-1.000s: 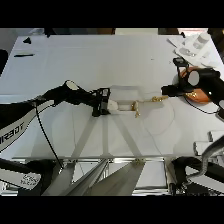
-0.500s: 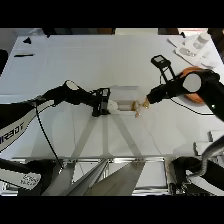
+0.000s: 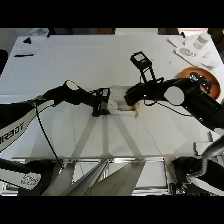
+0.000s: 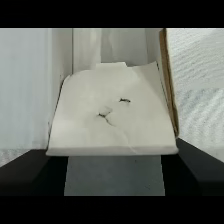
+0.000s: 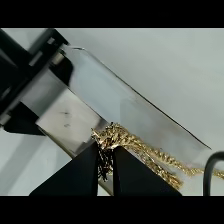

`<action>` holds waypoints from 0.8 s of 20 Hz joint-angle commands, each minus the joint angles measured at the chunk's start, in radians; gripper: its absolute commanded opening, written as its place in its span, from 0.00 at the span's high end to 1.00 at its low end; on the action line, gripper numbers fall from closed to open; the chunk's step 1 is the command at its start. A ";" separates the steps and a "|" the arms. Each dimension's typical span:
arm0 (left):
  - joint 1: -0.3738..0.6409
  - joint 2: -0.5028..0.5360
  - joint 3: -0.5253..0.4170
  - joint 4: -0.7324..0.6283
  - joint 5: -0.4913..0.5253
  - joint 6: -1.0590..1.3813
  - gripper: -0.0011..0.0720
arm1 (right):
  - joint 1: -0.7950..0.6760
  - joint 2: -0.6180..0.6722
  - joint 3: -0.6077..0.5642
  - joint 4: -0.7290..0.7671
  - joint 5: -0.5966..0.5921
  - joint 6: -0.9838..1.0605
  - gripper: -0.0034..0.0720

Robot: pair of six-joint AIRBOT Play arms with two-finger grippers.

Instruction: Fold the box and place the chain.

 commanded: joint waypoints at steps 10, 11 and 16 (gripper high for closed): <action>0.000 0.000 0.000 0.000 0.000 0.000 0.70 | 0.111 -0.219 0.001 -0.080 -0.087 0.140 0.91; 0.000 0.000 0.000 0.000 0.000 0.000 0.70 | 0.107 -0.221 0.001 -0.103 -0.099 0.183 0.75; 0.000 0.000 0.000 0.000 0.000 0.000 0.70 | 0.045 -0.157 0.001 -0.122 -0.030 0.195 0.50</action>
